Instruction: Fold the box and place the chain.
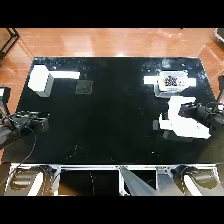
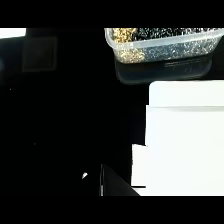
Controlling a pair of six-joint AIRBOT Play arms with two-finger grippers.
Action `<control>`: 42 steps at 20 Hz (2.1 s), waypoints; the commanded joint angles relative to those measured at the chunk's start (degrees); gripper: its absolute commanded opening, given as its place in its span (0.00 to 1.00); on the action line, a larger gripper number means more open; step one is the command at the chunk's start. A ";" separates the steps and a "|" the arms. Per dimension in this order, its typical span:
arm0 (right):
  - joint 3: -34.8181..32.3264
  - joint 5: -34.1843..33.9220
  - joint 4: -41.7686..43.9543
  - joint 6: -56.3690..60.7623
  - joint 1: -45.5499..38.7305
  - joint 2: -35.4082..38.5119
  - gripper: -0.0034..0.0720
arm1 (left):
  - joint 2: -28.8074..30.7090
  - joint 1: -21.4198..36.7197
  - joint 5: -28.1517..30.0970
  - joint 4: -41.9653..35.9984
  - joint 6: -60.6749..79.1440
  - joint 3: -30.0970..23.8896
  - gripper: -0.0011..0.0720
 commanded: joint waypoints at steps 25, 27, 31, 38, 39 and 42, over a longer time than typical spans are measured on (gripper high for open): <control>32.28 -37.62 21.31 -39.12 -63.60 -51.80 0.97 | -7.54 0.00 19.34 -1.57 -0.22 -1.38 0.88; 37.05 -41.35 21.24 -39.32 -60.81 -56.52 0.97 | -7.93 0.00 19.04 -1.57 -0.22 -1.38 0.88; 39.58 -45.40 13.16 -37.44 -55.56 -63.54 0.97 | -8.46 0.00 18.93 -1.55 -0.22 -1.38 0.88; 39.58 -44.50 11.02 -37.11 -54.21 -66.29 0.75 | -10.91 0.00 18.91 -1.57 -0.22 -1.38 0.88; 39.58 -45.11 10.51 -37.07 -54.21 -67.06 0.75 | -11.19 0.00 18.93 -1.57 -0.22 -1.38 0.88; 39.58 -44.35 10.93 -36.94 -54.21 -67.98 0.76 | -11.39 0.00 18.91 -1.57 -0.22 -1.38 0.88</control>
